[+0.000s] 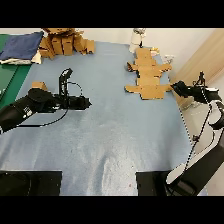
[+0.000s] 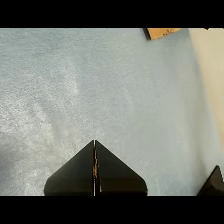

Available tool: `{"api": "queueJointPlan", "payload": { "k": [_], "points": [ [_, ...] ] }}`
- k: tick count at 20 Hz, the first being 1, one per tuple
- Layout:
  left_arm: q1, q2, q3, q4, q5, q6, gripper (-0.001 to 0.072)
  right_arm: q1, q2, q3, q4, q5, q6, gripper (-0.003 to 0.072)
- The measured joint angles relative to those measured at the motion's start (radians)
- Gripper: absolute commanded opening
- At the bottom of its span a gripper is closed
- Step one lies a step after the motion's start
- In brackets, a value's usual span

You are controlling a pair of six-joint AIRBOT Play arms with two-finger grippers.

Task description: Fold the box.

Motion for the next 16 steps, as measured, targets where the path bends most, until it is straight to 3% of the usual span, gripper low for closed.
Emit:
{"api": "queueJointPlan", "payload": {
  "k": [2, 3, 4, 5, 12, 16],
  "points": [
    [0.000, 0.000, 0.000, 0.000, 0.000, 0.000, 0.0012, 0.000, -0.002, 0.006, 0.011, 0.010, -0.011, 0.0229],
    [0.000, 0.000, 0.000, 0.000, 0.000, 0.000, 0.0012, 0.000, -0.002, 0.008, 0.022, 0.015, -0.018, 0.0218],
    [0.000, 0.000, 0.000, 0.000, 0.000, 0.000, 0.0012, 0.001, -0.003, 0.010, 0.027, 0.021, -0.025, 0.0077],
    [0.000, 0.000, 0.000, 0.000, 0.001, 0.000, 0.0012, 0.002, -0.003, 0.010, 0.031, 0.027, -0.030, 0.0006],
    [0.000, 0.000, 0.000, 0.000, -0.005, 0.000, 0.0011, 0.050, 0.008, 0.004, 0.052, 0.241, -0.088, 0.0000],
    [0.000, 0.000, 0.000, 0.002, -0.041, 0.019, 0.0011, 0.097, 0.109, -0.106, 0.039, 0.279, -0.090, 0.0000]
  ]
}}
